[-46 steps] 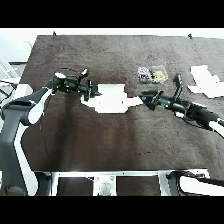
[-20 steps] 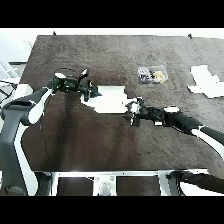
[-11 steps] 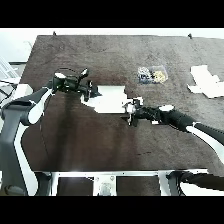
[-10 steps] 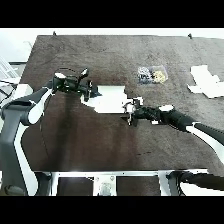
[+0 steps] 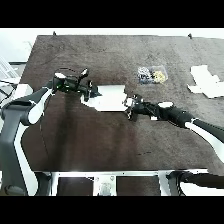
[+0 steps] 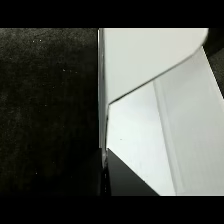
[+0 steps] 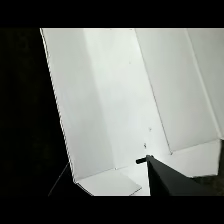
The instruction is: Fold the box and place the chain.
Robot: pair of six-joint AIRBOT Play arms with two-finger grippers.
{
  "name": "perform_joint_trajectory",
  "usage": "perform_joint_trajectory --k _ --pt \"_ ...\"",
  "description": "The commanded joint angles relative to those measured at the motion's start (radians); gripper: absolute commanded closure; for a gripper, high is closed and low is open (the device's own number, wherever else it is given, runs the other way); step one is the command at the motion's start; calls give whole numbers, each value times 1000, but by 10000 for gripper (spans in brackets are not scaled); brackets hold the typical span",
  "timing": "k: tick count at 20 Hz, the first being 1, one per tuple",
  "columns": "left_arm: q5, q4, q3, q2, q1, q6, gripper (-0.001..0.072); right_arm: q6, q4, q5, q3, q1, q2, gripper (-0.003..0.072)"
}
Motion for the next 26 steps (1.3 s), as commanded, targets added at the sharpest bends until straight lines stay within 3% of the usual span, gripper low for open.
perform_joint_trajectory --k 1,7,10,17,26 --pt "0 0 0 0 0 0 688 47 12 0 24 -23 -1 188" --pt "0 0 0 0 0 0 689 80 10 10 71 -23 -1 189" --pt "0 0 0 0 0 0 688 152 -65 15 104 -32 -5 190" --pt "0 0 0 0 0 0 688 302 -274 197 222 -98 -88 189" --pt "0 0 0 0 0 0 689 305 -314 263 309 -134 -149 186"
